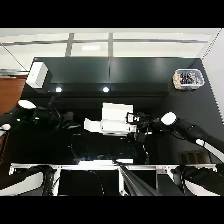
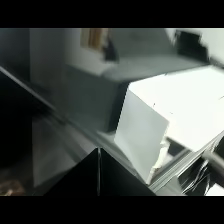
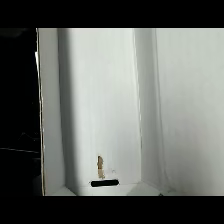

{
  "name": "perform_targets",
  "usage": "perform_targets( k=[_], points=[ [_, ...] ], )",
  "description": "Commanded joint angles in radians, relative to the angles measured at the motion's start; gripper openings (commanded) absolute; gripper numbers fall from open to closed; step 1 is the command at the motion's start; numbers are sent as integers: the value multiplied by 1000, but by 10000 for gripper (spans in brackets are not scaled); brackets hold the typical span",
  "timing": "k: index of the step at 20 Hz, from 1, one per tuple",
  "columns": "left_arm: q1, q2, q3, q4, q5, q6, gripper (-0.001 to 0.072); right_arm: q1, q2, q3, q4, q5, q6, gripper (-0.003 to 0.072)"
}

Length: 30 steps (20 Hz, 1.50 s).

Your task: Fold the box and place the chain.

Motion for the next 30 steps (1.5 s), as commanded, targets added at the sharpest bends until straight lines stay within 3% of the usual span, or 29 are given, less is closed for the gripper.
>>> perform_targets(
  k=[1,6,13,14,16,25,27,30],
  points=[
    [-87,-54,-26,-46,58,43,24,0,0,0,0,0,0,434],
    [-148,-146,2,-129,79,46,25,0,0,0,0,0,0,434],
    [-150,-157,2,-407,3,366,33,0,0,0,0,0,0,434],
    [-150,-157,2,-417,4,366,137,0,0,0,0,0,0,434],
    [-150,-157,3,-417,-2,365,535,0,0,0,0,0,0,434],
    [-184,-157,61,-402,-82,359,539,0,0,0,0,0,0,434],
    [-209,-157,86,-358,-89,353,431,0,0,0,0,0,0,434],
    [-248,-157,129,-257,-98,273,415,0,0,0,0,0,0,434]
  ],
)
